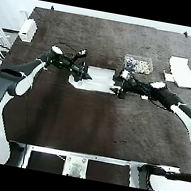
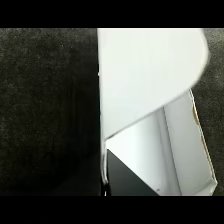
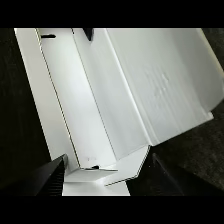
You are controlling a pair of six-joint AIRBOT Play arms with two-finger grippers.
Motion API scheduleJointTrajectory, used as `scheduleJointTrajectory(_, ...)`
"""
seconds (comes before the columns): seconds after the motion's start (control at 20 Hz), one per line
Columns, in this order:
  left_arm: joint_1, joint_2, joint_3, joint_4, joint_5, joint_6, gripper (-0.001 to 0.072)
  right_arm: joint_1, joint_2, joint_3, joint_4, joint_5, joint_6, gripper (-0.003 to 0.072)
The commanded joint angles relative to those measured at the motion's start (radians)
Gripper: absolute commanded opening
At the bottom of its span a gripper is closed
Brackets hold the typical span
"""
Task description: Fold the box and place the chain.
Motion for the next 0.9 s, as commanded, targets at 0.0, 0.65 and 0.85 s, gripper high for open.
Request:
scheduleJointTrajectory(0.0,0.0,0.001,0.001,-0.001,0.0,0.0,0.0021,-0.018,-0.024,0.028,0.006,0.038,0.0,0.0623)
scheduleJointTrajectory(0.65,0.0,0.001,0.001,-0.001,0.0,0.0,0.0021,-0.08,-0.188,0.19,-0.008,0.24,0.005,0.0623)
scheduleJointTrajectory(0.85,0.0,0.001,0.001,-0.001,0.0,0.0,0.0021,-0.088,-0.252,0.258,-0.041,0.307,0.018,0.0623)
